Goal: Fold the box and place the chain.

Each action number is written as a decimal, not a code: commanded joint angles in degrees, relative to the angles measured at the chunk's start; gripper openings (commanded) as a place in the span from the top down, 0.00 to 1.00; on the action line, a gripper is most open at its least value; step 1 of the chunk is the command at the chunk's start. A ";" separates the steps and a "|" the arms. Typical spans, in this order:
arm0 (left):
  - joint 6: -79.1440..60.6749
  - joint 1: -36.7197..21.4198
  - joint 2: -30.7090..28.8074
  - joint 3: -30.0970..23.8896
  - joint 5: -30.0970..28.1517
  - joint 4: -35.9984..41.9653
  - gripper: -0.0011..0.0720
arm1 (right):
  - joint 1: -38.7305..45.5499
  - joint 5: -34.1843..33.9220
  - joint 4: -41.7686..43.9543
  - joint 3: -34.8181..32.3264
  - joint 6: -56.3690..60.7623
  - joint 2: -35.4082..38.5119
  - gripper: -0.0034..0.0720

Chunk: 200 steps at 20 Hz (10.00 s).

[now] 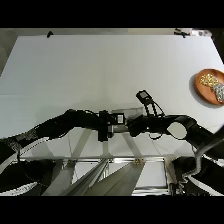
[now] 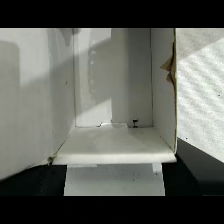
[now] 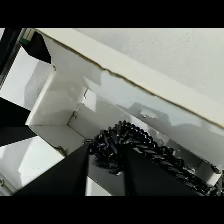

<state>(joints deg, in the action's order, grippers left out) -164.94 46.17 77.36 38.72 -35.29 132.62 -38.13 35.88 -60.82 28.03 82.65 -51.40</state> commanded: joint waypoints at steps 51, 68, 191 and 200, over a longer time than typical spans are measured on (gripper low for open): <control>-0.02 0.00 -0.04 0.04 -0.02 0.00 0.97 | 15.76 7.80 -5.53 -4.46 -56.11 -6.23 0.94; -0.02 0.00 -0.04 0.04 -0.04 0.00 0.97 | 15.76 18.53 -14.93 -4.46 -43.36 17.14 0.94; -0.02 -0.02 -0.04 0.04 -0.02 0.00 0.97 | 18.03 13.22 -10.27 -4.46 -56.48 11.41 0.95; -0.02 -0.02 -0.04 0.04 -0.02 0.00 0.97 | 18.03 13.35 2.27 -4.46 -54.14 31.34 0.95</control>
<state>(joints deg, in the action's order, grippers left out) -164.97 46.19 77.34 38.70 -35.27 132.62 -20.08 49.08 -64.64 23.51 27.79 -24.40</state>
